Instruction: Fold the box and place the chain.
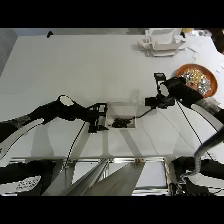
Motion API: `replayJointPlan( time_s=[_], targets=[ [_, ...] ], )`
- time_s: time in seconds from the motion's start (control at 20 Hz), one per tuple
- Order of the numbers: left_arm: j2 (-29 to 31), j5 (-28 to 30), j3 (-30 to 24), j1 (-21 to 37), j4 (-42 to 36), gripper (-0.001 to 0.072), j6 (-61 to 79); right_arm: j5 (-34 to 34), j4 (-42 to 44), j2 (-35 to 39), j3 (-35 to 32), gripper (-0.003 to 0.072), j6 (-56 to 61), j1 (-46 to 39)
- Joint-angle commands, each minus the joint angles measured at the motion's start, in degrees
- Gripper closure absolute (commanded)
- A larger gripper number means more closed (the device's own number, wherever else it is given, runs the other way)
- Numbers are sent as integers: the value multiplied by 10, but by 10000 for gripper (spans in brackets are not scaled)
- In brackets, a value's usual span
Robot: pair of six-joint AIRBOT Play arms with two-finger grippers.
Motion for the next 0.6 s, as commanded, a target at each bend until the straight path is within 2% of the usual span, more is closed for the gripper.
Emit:
replayJointPlan(
  time_s=[0.0,0.3,0.4,0.55],
  targets=[
    [0,0,0,0,0,518,0,-1,3,-6,0,511,2,0],
    [0,0,0,0,0,518,0,1,7,-18,-4,516,-3,0],
    [0,0,0,0,0,518,0,6,7,-13,-4,668,-19,0],
    [0,0,0,0,0,518,0,18,5,23,-4,668,-53,0]
  ],
)
